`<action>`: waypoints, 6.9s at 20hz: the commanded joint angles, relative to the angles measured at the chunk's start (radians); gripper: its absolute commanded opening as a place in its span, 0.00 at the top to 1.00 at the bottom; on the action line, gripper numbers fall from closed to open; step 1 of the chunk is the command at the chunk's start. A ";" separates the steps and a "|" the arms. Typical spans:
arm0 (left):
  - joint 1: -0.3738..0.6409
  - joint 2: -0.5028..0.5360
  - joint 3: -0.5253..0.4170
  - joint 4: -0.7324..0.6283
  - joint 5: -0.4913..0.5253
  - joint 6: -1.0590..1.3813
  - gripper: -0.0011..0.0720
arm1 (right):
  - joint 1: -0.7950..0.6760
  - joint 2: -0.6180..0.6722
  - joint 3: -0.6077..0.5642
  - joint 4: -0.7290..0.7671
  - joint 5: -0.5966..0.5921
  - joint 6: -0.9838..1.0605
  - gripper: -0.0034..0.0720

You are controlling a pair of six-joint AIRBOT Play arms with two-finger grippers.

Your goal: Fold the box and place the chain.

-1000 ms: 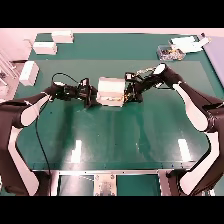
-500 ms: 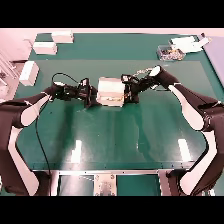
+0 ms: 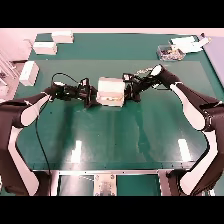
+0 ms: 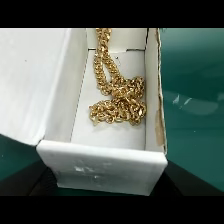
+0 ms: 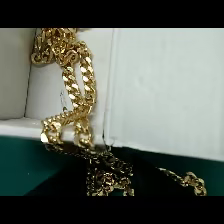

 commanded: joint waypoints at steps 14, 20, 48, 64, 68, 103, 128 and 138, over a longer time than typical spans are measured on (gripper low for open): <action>0.000 0.000 0.000 0.000 0.001 0.000 0.33 | -0.001 0.141 0.002 -0.011 0.021 0.187 0.95; 0.000 0.000 0.000 0.000 0.001 0.000 0.33 | 0.005 0.250 0.002 -0.004 0.076 0.270 0.95; 0.000 0.001 0.000 0.000 0.001 0.000 0.32 | 0.172 0.298 -0.156 0.074 -0.199 0.474 0.20; 0.000 0.001 0.000 0.000 0.002 0.000 0.32 | -0.032 0.139 -0.188 0.098 -0.220 0.004 0.13; 0.000 0.001 0.000 0.000 0.002 0.000 0.32 | 0.000 0.134 -0.188 0.101 -0.286 -0.011 0.13; 0.000 0.002 0.000 0.000 0.002 0.000 0.32 | 0.020 0.100 -0.193 -0.008 -0.276 0.037 0.17; 0.000 0.002 0.000 0.000 0.002 0.000 0.32 | 0.101 0.457 -0.272 0.019 -0.349 0.399 0.95; 0.000 0.002 0.000 0.000 0.002 0.000 0.32 | 0.183 0.629 -0.325 -0.339 -0.349 0.745 0.95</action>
